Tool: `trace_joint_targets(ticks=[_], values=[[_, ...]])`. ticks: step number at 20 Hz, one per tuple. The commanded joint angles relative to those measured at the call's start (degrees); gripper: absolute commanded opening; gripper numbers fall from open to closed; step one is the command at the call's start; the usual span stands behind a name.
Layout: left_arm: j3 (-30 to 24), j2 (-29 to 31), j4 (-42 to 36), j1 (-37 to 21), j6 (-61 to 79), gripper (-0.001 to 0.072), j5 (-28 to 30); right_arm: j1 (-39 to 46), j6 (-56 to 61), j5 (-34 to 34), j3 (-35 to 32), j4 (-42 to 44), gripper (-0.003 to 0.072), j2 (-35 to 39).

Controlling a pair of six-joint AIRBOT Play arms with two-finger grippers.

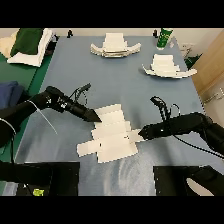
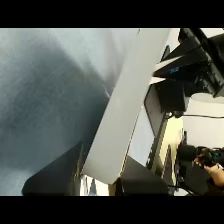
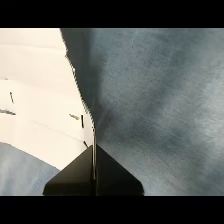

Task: Fold the box.

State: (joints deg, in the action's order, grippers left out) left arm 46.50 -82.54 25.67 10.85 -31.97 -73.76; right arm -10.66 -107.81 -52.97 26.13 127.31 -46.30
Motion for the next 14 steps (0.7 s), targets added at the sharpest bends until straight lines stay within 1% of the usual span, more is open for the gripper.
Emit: trace_joint_targets(ticks=[1,3,6,7,8,14], values=[[0.1,-0.3,1.0,2.2,1.2,0.0225,0.5,-0.1,0.0,0.0,0.0,0.0,0.0002,-0.2],[0.1,-0.3,1.1,3.5,1.4,0.0225,1.8,-0.1,0.0,0.0,0.0,0.0,0.0002,-0.2],[0.2,-0.3,1.2,3.7,1.6,0.0220,1.9,-0.1,0.0,0.0,0.0,0.0,0.0001,-0.2],[0.2,-0.3,1.2,3.7,1.9,0.0037,1.9,-0.1,0.0,0.0,0.0,0.0,0.0002,-0.2],[0.2,-0.3,1.2,3.7,2.8,0.0014,1.8,-0.1,0.0,0.0,0.0,0.0,0.0002,-0.2],[0.2,-0.3,1.1,3.8,4.3,0.0014,2.1,-0.1,0.0,0.0,0.0,0.0,0.0011,-0.2]])
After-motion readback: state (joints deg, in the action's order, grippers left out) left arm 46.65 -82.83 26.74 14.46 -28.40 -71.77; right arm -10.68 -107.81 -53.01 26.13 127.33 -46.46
